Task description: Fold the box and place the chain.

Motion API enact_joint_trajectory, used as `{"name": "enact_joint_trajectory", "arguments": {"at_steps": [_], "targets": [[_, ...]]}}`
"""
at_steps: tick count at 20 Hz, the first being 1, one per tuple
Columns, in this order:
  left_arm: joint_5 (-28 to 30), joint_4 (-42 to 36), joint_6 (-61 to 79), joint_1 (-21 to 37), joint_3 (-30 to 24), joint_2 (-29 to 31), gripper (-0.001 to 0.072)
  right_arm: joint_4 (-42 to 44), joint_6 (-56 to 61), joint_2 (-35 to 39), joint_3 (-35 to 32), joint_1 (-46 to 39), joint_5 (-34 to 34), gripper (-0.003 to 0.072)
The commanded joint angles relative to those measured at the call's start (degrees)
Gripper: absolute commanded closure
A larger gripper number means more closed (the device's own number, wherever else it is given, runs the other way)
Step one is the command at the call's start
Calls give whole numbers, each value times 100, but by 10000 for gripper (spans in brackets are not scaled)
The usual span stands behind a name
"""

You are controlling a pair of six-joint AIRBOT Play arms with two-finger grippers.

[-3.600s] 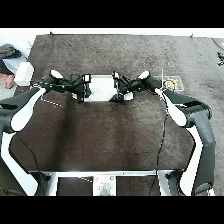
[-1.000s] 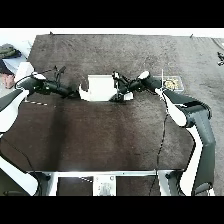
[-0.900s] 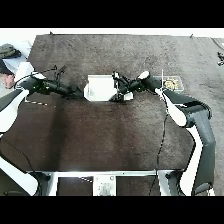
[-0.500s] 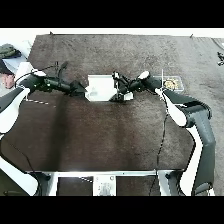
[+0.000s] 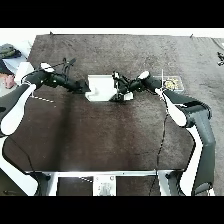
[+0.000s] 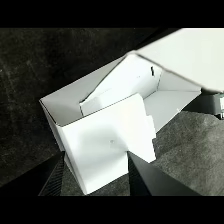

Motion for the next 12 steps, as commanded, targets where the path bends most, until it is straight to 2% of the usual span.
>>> {"name": "enact_joint_trajectory", "arguments": {"at_steps": [1, 8, 12], "targets": [[9, 315, -490, -151, 146, 7, 288, 0, 2, 2, 7, 2, 0, 314], [48, 737, -1005, -363, 334, 7, 287, 0, 2, 4, 7, 2, 0, 315], [260, 977, -1303, -535, 337, 7, 287, 0, 2, 4, 7, 2, 0, 314]]}}
